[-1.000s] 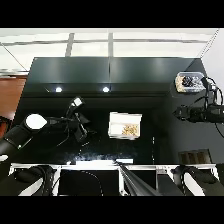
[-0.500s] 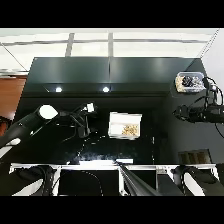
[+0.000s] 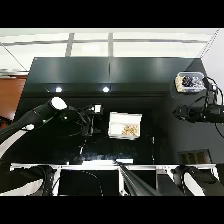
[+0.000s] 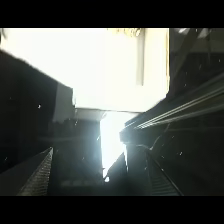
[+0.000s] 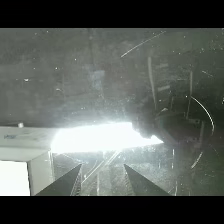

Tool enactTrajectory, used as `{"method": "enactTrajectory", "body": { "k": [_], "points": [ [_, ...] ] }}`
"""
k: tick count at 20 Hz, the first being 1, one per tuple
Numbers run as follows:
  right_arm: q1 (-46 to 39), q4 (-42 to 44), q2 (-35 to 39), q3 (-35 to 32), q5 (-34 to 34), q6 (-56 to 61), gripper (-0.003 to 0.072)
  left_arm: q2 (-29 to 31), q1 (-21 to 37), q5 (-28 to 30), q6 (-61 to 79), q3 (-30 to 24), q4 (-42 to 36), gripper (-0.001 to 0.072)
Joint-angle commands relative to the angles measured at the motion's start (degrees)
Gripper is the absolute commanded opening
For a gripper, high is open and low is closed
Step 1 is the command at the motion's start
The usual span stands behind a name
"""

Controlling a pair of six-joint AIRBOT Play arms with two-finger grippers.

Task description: Fold the box and place the chain.

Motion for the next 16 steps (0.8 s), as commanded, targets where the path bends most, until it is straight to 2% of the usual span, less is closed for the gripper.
{"method": "enactTrajectory", "body": {
  "k": [1,5,9,12,16],
  "points": [
    [0.0,0.0,0.0,0.0,-0.4,0.0,0.0317,-0.9,-1.4,0.0,1.0,0.4,-2.6,0.0707],
    [0.0,0.0,0.0,0.0,-1.1,0.0,0.0317,-2.9,-4.5,0.2,1.0,0.4,-3.1,0.0706],
    [0.0,0.0,0.0,0.0,-1.1,0.0,0.0317,-4.7,-5.4,0.7,1.0,0.5,-7.4,0.0707],
    [0.0,0.0,0.0,0.0,-1.1,0.0,0.0318,-4.8,-5.8,3.5,0.9,0.5,-7.4,0.0706],
    [0.0,0.0,0.0,0.0,-1.1,0.0,0.0317,-4.8,-5.9,4.1,0.9,0.9,-6.7,0.0706]
  ]
}}
